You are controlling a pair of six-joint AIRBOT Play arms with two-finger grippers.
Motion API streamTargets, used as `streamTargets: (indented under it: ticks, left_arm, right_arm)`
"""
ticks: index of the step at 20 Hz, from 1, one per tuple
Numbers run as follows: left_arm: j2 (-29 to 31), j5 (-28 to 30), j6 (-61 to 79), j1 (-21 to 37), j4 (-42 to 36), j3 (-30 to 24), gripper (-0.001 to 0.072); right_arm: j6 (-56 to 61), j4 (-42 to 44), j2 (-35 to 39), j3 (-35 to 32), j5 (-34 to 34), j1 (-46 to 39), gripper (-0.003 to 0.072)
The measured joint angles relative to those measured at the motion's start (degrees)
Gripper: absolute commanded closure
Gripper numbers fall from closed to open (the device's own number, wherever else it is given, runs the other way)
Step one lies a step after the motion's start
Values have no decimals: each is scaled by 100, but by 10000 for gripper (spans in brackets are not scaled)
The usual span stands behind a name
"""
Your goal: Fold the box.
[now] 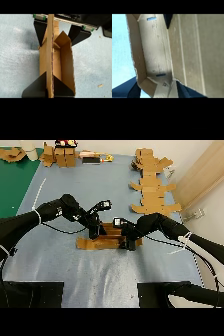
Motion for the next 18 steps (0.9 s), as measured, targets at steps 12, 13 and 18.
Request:
streamTargets:
  ticks: [12,13,18]
  left_arm:
    - [0,0,-2,0,0,0,695]
    - [0,2,-2,0,-2,0,695]
    - [0,0,-2,0,-2,0,695]
  right_arm:
    - [4,2,-22,4,177,24,90]
    - [4,-2,-22,2,184,26,90]
    - [9,-2,-22,-59,212,44,89]
